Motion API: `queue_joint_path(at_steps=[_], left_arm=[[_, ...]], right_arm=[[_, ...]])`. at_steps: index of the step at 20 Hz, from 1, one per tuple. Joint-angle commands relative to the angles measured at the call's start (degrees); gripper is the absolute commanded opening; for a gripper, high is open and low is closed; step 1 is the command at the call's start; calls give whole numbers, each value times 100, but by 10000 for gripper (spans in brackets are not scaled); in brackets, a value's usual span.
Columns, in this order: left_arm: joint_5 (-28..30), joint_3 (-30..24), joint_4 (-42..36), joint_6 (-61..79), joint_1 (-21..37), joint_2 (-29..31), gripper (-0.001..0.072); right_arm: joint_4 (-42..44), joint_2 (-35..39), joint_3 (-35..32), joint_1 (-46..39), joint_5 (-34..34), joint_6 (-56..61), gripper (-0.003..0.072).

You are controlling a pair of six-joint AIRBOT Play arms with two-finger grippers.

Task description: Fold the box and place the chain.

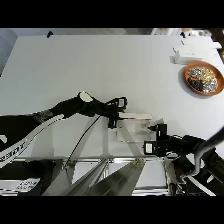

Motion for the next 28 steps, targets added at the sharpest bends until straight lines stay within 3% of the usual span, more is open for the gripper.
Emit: queue_joint_path(at_steps=[1, 9, 13, 15, 22, 28], left_arm=[[0, -2, 0, 0, -4, 2, 10], [2, -2, 0, 0, -4, 2, 10], [0, -2, 0, 0, -4, 2, 10], [0, -2, 0, 0, -4, 2, 10], [0, -2, 0, 0, -4, 2, 10], [0, -2, 0, 0, -4, 2, 10]], right_arm=[[37, 0, 22, 13, -131, 37, 699], [625, 0, 345, -844, 282, -37, 698], [1331, -44, 372, -1357, 463, -852, 697], [1738, -243, 391, -1543, 450, -1331, 697], [1738, -1047, 1141, -2214, 470, -1532, 696], [2050, -1821, 1187, -2262, 509, -2304, 696]])
